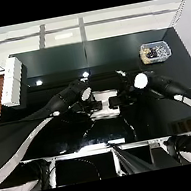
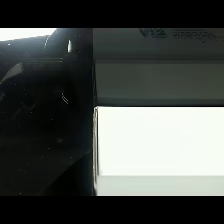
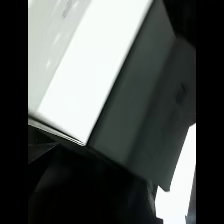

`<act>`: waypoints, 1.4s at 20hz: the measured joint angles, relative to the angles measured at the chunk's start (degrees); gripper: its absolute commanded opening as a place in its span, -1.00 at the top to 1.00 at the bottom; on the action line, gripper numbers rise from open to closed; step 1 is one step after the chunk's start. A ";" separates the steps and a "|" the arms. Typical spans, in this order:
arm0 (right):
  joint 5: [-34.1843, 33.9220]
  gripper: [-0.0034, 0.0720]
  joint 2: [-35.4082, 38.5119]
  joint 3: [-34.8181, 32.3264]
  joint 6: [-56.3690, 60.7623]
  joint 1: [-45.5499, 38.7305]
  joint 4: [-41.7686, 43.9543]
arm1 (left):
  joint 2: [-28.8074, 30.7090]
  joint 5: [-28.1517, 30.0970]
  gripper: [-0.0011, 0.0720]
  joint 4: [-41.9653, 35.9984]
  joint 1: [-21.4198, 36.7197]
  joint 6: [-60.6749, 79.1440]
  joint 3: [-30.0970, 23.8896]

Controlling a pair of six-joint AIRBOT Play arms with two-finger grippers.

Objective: Fold the box and place the chain.

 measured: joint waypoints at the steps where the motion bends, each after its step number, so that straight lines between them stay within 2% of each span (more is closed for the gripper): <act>1: 0.92 -0.20 0.00 1.33 4.87 1.70 -4.35 | 0.00 0.00 0.88 0.00 0.00 0.00 0.00; 2: 2.40 -0.18 0.00 2.58 9.53 3.26 -8.57 | 0.00 0.02 0.88 0.00 0.00 0.00 0.00; 3: 3.87 -0.05 0.00 3.50 13.25 4.48 -11.91 | 0.00 0.04 0.88 0.00 0.00 0.00 0.00; 8: 9.33 -0.05 -0.37 5.60 25.57 7.67 -20.41 | 0.00 0.17 0.88 -0.02 0.00 -0.07 0.00; 13: 10.64 -0.05 -2.10 6.05 30.91 8.33 -22.16 | 0.00 0.07 0.88 -0.07 -0.02 0.04 0.00; 25: 10.60 -0.04 -5.18 6.14 32.39 8.46 -20.98 | 0.00 0.02 0.88 -0.02 -0.02 0.00 0.00; 26: 10.21 0.36 -5.29 6.14 32.41 8.48 -20.92 | 0.00 0.02 0.88 0.02 -0.02 -0.11 0.00; 28: 9.25 0.86 -5.38 6.16 32.46 8.48 -20.20 | -0.02 0.22 0.88 -0.09 -0.02 -0.13 0.00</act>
